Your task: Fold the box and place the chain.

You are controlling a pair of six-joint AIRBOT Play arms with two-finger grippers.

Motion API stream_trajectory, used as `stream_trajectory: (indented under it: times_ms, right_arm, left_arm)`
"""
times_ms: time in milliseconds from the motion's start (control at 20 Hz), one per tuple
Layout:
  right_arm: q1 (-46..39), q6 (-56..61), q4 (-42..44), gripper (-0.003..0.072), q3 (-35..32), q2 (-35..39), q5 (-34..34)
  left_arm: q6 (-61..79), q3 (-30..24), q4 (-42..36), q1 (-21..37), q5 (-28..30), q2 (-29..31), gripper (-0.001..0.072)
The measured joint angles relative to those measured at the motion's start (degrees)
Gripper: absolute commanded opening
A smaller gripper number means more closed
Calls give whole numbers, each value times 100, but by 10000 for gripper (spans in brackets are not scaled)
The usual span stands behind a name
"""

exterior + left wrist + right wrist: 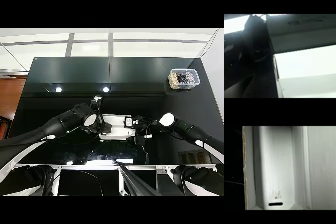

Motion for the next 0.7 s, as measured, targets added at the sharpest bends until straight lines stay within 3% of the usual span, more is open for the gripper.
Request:
stream_trajectory:
  times_ms: [450, 600, 700]
  right_arm:
    - [0, 2, 2, 480, 0, 0, 0]
    - [0, 2, 2, 480, 0, 0, 2]
    - [0, 2, 2, 480, 0, 2, 0]
  left_arm:
    - [-452, 170, 101, -103, -127, -247, 442]
    - [-527, 184, 138, -111, -92, -291, 287]
    - [-573, 188, 153, -136, -35, -308, 285]
